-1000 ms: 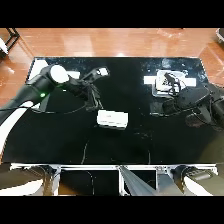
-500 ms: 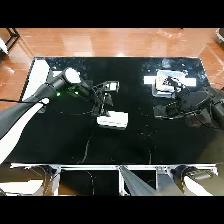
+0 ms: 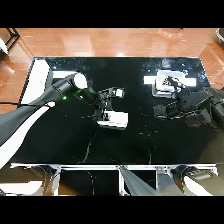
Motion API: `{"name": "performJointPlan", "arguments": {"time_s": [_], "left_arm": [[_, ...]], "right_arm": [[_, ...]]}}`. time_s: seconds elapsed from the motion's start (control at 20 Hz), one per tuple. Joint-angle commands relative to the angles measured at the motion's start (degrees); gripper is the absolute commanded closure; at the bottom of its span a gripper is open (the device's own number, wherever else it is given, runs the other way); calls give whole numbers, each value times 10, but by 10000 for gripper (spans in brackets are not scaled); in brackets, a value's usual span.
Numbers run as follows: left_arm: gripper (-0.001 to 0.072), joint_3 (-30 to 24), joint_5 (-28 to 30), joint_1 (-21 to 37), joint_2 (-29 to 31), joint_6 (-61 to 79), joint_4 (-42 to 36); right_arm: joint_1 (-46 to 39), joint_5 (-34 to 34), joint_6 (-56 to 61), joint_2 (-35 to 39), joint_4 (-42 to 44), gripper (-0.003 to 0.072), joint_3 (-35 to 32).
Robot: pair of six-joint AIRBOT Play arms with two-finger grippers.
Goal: Fold the box and place the chain.
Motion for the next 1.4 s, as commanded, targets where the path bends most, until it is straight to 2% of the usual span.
{"name": "performJointPlan", "arguments": {"time_s": [0.0, 0.6, 1.35], "left_arm": [[72, 0, 13, -6, 0, -20, 12], [72, -5, 10, -7, -1, -33, 12], [86, -22, 49, -17, -3, -42, 12]], "right_arm": [[0, 6, 0, 0, 0, 669, 0], [0, 8, 0, 0, 0, 669, 0], [0, 17, 0, 0, 0, 669, 0]]}}
